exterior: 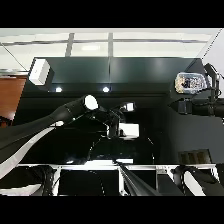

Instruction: Fold the box and place the chain.

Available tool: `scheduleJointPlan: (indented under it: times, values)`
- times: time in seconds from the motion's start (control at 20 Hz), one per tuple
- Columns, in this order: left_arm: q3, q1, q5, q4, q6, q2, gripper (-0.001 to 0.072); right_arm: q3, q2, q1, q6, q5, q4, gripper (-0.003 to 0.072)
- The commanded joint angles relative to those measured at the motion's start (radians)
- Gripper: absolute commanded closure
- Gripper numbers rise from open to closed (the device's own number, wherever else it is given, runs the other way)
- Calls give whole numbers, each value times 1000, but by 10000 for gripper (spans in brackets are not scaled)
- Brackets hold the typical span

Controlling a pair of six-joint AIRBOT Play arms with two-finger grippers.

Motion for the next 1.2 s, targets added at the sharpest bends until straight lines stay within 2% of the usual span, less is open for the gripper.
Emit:
scheduleJointPlan:
  times: [0.0,0.15,0.35,0.4,0.45,0.5,0.65,0.75,0.85,1.0,1.05,1.15]
  values:
    - [1,-46,77,70,-1,-1,-10,1,0,0,11,-7,-28,673]
    - [-1,-85,121,139,-7,-17,-9,1,0,0,16,-11,-30,673]
    - [-1,-111,173,141,-6,-49,-2,1,0,0,24,-11,-30,672]
    - [0,-113,172,159,-7,-47,40,1,0,0,27,-11,-30,672]
    - [0,-116,169,179,-11,-39,249,1,0,0,27,-10,-30,673]
    - [0,-116,171,210,-24,-21,395,1,0,0,30,-10,-30,672]
    - [-1,-69,158,352,-216,79,419,1,0,0,38,-10,-30,672]
    - [-2,24,93,461,-354,138,419,1,0,0,41,-10,-30,673]
    - [-2,172,-5,591,-539,180,419,1,0,0,41,-10,-30,673]
    - [-2,454,-154,960,-1060,212,418,1,0,0,41,-11,-31,673]
    - [-3,566,-192,1022,-1133,212,417,1,0,0,41,-11,-31,673]
    - [-21,785,-159,983,-1125,209,417,1,0,0,41,-19,-31,673]
